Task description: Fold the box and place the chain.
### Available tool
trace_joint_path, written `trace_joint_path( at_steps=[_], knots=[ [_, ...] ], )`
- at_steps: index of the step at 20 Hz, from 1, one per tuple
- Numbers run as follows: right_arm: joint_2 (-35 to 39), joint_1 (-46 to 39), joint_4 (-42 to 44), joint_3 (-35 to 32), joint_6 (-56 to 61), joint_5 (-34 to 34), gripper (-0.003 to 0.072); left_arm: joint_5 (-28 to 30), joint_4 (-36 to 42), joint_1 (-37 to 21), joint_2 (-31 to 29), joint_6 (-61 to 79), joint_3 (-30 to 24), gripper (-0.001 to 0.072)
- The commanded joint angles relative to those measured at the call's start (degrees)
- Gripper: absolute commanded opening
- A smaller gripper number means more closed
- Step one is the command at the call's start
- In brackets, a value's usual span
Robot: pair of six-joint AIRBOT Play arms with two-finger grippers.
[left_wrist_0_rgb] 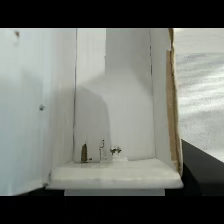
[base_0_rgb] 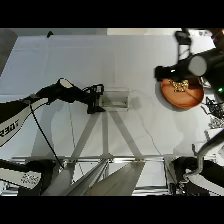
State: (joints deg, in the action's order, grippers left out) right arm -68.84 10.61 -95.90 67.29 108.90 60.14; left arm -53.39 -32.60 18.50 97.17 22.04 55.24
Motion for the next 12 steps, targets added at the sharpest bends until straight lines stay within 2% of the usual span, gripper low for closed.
trace_joint_path(
  at_steps=[1, 2, 4, 8, 12],
  knots=[
    [-2.2, -12.6, -2.8, 0.0, -1.9, -4.0, 0.0566, 0.0, 0.0, 0.0, 0.0, 0.0, 0.0, 0.0158],
    [-3.5, -15.1, -2.6, 0.0, -3.5, -6.4, 0.0569, 0.0, 0.0, 0.0, 0.0, 0.0, 0.0, 0.0158],
    [-7.2, -18.4, -0.8, 0.0, -8.4, -11.2, 0.0705, 0.0, 0.0, 0.0, 0.0, 0.0, 0.0, 0.0158],
    [-15.8, -20.3, 1.5, 0.2, -11.4, -17.4, 0.0702, 0.0, 0.0, 0.0, 0.0, 0.0, 0.0, 0.0158],
    [-25.1, -21.1, 3.8, 5.4, -12.0, -15.0, 0.0703, 0.0, 0.0, 0.0, 0.0, 0.0, 0.0, 0.0158]
  ],
)
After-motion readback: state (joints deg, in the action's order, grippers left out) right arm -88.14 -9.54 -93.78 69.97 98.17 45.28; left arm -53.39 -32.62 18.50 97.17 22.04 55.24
